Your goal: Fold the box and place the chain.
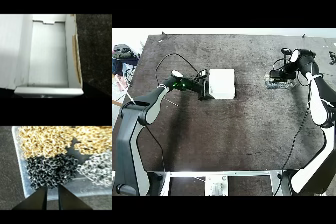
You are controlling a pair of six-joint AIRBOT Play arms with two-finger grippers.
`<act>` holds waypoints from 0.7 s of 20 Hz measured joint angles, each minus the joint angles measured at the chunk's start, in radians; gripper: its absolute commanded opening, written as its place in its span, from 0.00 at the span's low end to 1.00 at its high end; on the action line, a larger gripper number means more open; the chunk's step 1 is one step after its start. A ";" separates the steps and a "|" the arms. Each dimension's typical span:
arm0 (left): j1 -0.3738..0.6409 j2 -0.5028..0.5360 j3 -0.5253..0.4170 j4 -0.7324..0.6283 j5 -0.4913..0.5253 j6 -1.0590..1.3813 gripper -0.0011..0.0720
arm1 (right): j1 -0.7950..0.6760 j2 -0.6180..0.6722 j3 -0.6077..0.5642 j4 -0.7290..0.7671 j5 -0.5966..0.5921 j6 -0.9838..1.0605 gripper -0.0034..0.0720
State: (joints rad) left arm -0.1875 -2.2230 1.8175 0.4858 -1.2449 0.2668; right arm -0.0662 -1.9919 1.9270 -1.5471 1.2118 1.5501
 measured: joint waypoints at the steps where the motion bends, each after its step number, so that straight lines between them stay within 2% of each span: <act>1: 0.000 0.000 0.000 0.000 0.000 0.000 0.63 | 0.000 -0.006 0.000 0.007 -0.003 -0.004 0.42; 7: 0.000 0.000 0.000 0.000 0.000 0.000 0.63 | 0.000 -0.023 0.000 0.023 -0.010 -0.030 0.40; 8: 0.000 0.000 0.000 0.000 0.000 0.000 0.63 | 0.000 -0.028 0.000 0.024 -0.012 -0.031 0.22; 9: 0.000 0.000 0.000 0.000 0.000 0.000 0.63 | 0.000 -0.034 0.000 0.024 -0.012 -0.032 0.15; 14: 0.000 0.000 0.000 0.000 0.000 0.000 0.63 | 0.000 -0.042 0.002 0.026 -0.015 -0.032 0.15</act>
State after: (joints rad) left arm -0.1875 -2.2230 1.8175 0.4858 -1.2453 0.2668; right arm -0.0666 -2.0342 1.9285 -1.5215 1.1965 1.5181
